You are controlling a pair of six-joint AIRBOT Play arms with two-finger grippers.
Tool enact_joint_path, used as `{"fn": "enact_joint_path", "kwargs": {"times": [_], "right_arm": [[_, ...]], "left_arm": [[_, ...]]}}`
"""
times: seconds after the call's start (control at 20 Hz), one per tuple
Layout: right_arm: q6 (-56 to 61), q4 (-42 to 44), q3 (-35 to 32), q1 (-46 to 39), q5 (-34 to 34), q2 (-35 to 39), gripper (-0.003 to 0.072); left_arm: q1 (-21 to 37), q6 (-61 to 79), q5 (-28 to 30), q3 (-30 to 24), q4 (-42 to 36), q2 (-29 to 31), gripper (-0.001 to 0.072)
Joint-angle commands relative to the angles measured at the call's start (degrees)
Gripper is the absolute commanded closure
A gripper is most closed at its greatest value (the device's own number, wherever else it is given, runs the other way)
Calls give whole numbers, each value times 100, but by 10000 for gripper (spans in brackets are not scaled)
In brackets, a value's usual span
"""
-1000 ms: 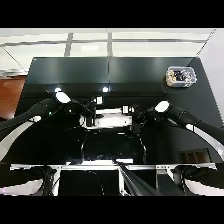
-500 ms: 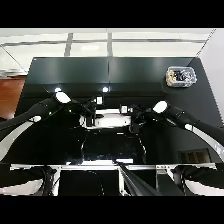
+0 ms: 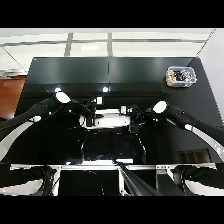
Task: Fold the box and place the chain.
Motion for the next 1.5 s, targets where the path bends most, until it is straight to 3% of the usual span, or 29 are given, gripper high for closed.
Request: {"fn": "enact_joint_path", "kwargs": {"times": [0.0,0.9,0.95,1.1,1.15,1.2,1.3,1.35,1.45], "right_arm": [[-7,46,-4,-28,2,-4,-20],[122,74,-4,-61,-52,-2,-17],[122,70,-4,-61,-52,-2,120],[122,68,-4,-61,-52,-4,154],[122,68,-4,-61,-52,-2,154],[122,68,-4,-59,-52,-2,154],[122,68,-4,-59,-52,-2,155],[122,72,-4,-59,-57,-4,155],[155,83,-4,-59,-98,-4,155]], "left_arm": [[4,0,24,7,0,-2,682],[4,0,26,7,13,-2,682],[4,0,26,9,13,-2,682],[4,-4,17,63,13,-2,679],[4,-4,13,107,13,0,641],[4,-26,-9,184,13,4,453],[9,-409,-81,378,17,55,152],[26,-581,-149,468,35,125,37],[83,-955,-195,579,295,402,12]]}}
